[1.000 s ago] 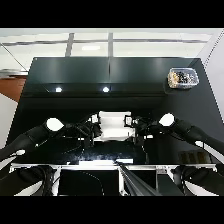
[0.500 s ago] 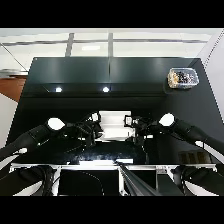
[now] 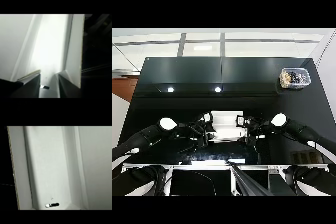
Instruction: Fold the box and place the chain.
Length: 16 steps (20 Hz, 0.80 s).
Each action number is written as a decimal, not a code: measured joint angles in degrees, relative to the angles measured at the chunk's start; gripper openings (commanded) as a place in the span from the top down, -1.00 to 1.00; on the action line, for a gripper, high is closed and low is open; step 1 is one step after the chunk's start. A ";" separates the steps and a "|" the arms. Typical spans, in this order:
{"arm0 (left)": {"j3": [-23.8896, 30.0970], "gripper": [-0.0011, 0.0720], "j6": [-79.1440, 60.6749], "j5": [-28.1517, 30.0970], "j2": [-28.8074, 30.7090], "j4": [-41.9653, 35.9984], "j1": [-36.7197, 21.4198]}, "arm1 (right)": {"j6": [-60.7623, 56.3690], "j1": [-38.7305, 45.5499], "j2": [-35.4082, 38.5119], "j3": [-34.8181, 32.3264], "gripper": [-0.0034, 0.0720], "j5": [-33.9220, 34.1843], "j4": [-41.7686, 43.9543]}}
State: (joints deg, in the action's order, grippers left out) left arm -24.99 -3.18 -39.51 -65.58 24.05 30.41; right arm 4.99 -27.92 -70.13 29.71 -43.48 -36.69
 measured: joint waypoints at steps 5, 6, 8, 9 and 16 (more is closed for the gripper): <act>-0.74 0.90 3.02 -1.20 2.45 3.26 -0.87 | -0.07 0.00 0.00 0.00 -0.34 0.02 0.04; -0.87 0.89 5.66 -1.60 4.15 5.07 -1.73 | -0.13 0.00 0.00 0.00 -0.34 0.04 0.07; -1.03 0.89 12.66 -2.05 8.52 9.66 -4.28 | -0.20 0.00 -0.04 0.00 -0.34 0.15 0.07; -1.09 0.89 16.55 -2.14 10.91 12.17 -6.01 | -0.02 0.00 -0.04 0.00 -0.34 0.13 0.04; -0.52 0.89 48.15 -15.04 25.40 31.80 -25.90 | -0.02 0.00 -0.04 0.00 -0.34 0.02 0.04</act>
State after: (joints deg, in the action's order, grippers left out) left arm -25.52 44.97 -54.54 -40.18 55.86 4.51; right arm 4.97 -27.92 -70.17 29.71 -43.46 -36.64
